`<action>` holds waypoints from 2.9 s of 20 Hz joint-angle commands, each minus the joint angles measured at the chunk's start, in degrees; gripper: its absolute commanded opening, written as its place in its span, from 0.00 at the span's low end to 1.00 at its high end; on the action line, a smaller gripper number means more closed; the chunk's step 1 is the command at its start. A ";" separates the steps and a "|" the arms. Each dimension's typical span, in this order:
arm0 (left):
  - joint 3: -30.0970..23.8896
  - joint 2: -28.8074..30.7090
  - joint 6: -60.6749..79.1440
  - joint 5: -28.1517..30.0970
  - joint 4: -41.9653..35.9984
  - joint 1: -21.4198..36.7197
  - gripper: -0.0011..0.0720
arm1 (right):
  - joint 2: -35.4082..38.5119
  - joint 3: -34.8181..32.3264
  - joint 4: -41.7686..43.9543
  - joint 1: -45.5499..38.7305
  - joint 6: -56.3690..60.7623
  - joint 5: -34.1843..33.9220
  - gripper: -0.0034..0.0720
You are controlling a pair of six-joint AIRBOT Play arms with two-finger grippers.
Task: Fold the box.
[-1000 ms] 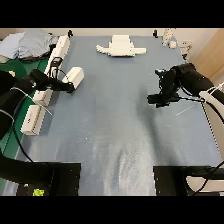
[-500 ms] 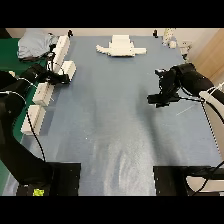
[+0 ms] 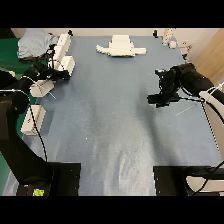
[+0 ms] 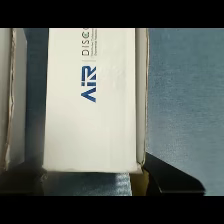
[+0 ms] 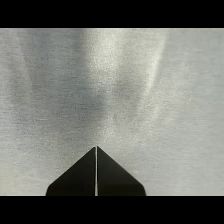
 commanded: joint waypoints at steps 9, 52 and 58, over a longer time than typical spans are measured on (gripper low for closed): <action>0.74 0.85 -0.13 -3.41 2.47 -0.09 0.77 | -0.02 0.04 -0.02 0.04 0.00 0.00 0.06; 6.10 -1.40 -10.05 -9.05 8.70 0.35 0.77 | -0.02 0.04 -0.02 0.04 0.00 0.02 0.06; 6.10 -1.40 -10.05 -8.98 8.28 0.35 0.77 | -0.02 0.04 -0.02 0.04 0.00 0.02 0.06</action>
